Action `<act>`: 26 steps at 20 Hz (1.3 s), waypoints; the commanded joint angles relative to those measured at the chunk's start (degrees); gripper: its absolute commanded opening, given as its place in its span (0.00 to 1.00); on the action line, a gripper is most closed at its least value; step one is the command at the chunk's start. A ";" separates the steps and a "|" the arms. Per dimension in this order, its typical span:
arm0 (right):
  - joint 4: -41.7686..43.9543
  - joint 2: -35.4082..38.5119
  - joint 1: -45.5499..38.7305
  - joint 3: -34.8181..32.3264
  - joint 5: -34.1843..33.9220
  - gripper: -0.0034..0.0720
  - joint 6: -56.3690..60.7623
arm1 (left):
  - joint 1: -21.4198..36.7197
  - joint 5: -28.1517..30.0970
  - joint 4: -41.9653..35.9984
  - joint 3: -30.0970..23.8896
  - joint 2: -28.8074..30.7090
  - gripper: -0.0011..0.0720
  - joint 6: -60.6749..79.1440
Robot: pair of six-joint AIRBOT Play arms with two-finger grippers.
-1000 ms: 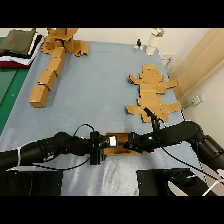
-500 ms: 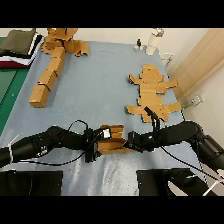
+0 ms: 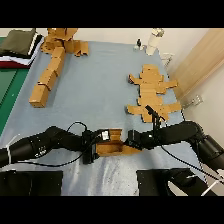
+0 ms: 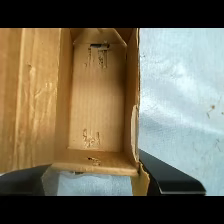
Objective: Fold the box.
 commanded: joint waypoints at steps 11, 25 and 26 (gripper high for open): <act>1.77 -4.66 3.56 0.07 2.67 0.05 -1.11 | -0.09 -7.23 -0.09 -5.51 3.69 0.67 2.67; 4.44 -4.66 4.22 0.07 7.82 0.05 -2.47 | -0.07 -3.48 -2.91 -5.51 3.72 0.67 7.93; 5.46 -4.70 4.22 0.07 10.23 0.05 -3.98 | -0.07 -3.45 -2.93 -5.51 3.74 0.67 7.93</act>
